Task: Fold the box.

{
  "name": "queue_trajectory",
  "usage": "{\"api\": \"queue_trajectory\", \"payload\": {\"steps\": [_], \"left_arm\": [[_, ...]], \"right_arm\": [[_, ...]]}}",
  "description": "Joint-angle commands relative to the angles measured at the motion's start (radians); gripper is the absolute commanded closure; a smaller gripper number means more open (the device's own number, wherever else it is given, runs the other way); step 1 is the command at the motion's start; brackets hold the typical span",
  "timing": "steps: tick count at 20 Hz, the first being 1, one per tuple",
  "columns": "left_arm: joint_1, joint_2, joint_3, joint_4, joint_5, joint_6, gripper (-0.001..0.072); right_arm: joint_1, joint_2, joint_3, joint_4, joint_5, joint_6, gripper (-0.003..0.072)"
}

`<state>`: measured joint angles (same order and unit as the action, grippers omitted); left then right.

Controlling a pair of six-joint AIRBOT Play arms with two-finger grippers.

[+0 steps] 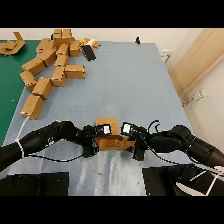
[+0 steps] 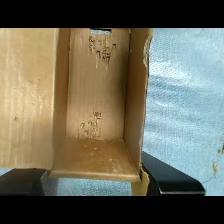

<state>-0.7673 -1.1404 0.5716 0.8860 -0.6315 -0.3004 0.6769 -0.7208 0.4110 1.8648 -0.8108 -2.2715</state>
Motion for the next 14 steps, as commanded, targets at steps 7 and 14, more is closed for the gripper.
{"api": "queue_trajectory", "payload": {"steps": [7,14], "left_arm": [[0.0,0.0,0.001,0.0,0.0,0.0,0.0184],[0.0,0.0,0.001,0.0,0.0,0.0,0.0184]], "right_arm": [[0.024,-0.082,-0.005,0.027,0.167,-0.107,0.0233],[0.024,-0.095,-0.005,0.143,0.185,-0.166,0.0524]]}}
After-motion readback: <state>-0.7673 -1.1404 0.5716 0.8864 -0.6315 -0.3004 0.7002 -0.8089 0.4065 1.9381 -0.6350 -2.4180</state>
